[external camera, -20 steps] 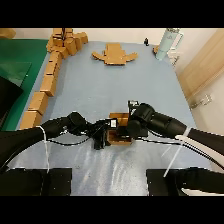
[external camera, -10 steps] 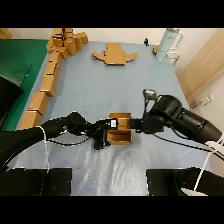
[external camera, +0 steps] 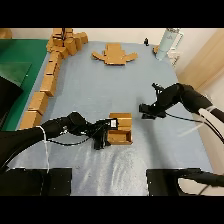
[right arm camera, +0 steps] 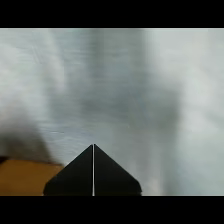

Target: Fold the box.

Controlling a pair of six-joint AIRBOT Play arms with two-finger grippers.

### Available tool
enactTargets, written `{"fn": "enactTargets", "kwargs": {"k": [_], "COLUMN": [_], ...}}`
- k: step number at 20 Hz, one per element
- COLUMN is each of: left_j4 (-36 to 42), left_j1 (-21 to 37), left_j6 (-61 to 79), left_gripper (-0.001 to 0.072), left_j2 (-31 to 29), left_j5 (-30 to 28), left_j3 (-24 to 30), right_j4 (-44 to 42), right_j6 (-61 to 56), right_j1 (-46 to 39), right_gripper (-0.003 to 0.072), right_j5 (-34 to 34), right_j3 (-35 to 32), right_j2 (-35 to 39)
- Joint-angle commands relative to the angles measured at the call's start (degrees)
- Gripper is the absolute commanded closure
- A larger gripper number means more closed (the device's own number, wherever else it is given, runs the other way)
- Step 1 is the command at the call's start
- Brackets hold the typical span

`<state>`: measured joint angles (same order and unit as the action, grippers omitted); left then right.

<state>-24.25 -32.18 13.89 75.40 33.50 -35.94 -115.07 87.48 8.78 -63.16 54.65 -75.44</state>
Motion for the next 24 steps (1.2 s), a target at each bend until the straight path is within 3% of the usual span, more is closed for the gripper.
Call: {"fn": "enactTargets", "kwargs": {"k": [1, 3, 7, 10, 16, 24], "left_j4": [0.0, 0.0, 0.0, 0.0, 0.0, 0.0], "left_j1": [0.0, 0.0, 0.0, 0.0, 0.0, 0.0], "left_j6": [0.0, 0.0, 0.0, 0.0, 0.0, 0.0], "left_gripper": [0.0244, 0.0244, 0.0244, 0.0244, 0.0244, 0.0244], "left_j2": [0.0, 0.0, 0.0, 0.0, 0.0, 0.0], "left_j5": [0.0, 0.0, 0.0, 0.0, 0.0, 0.0], "left_j3": [-0.1, -0.1, -0.1, -0.1, -0.1, -0.1], "right_j4": [-30.2, -31.7, -29.6, -25.6, -17.5, 2.0], "right_j6": [31.9, 38.7, 45.2, 45.3, 45.6, 46.1], "right_j1": [-6.5, -4.8, 1.0, 5.5, 13.9, 28.3], "right_gripper": [0.0683, 0.0683, 0.0682, 0.0683, 0.0683, 0.0682], "right_j5": [-6.9, -13.7, -22.1, -20.6, -6.9, 21.7], "right_j3": [4.1, 7.2, 7.2, 4.3, -5.1, -17.9], "right_j2": [-9.5, -12.7, -12.1, -8.3, 3.2, 18.8]}}
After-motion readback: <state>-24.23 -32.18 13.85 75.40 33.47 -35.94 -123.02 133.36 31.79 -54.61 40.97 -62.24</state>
